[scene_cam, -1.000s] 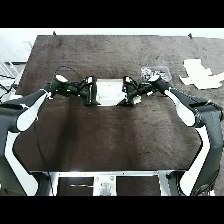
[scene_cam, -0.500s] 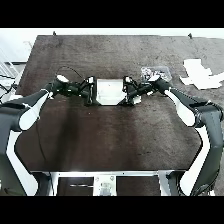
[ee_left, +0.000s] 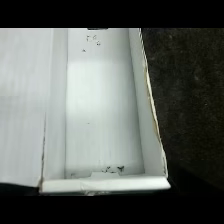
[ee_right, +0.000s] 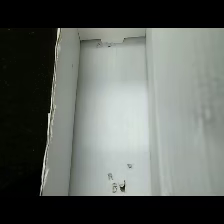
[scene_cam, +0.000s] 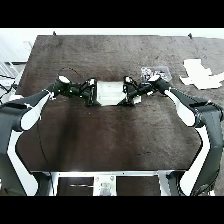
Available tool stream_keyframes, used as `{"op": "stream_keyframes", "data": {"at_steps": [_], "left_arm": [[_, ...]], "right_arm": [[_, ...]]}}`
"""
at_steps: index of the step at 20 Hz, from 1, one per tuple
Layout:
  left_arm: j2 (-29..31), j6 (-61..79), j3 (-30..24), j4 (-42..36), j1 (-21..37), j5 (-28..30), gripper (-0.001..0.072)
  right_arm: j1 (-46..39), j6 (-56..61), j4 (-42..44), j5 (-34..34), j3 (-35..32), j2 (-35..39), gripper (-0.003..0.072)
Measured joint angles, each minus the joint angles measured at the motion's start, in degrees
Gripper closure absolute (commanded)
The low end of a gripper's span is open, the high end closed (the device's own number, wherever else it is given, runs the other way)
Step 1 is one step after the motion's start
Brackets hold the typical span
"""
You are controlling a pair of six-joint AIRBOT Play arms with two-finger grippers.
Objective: Fold the box and place the chain.
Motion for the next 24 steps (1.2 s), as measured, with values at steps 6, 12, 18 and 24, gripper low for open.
{"op": "stream_keyframes", "data": {"at_steps": [6, 12, 18, 24], "left_arm": [[0.0, 0.35, 0.0, 0.02, -0.02, 0.42, 0.0086], [0.0, 0.37, 0.0, 0.02, -0.07, 1.44, 0.0086], [0.0, 0.37, 0.0, 0.02, -0.11, 1.86, 0.0087], [0.0, 0.37, 0.0, 0.02, -0.11, 1.99, 0.0087]], "right_arm": [[0.0, 0.02, 0.02, 0.0, 0.0, 0.0, 0.0101], [0.0, 0.04, 0.04, 0.0, 0.0, 0.0, 0.0101], [0.0, 0.04, 0.04, -0.02, 0.0, 0.0, 0.0101], [0.02, 0.09, 0.13, 0.0, 0.0, 0.0, 0.0096]]}}
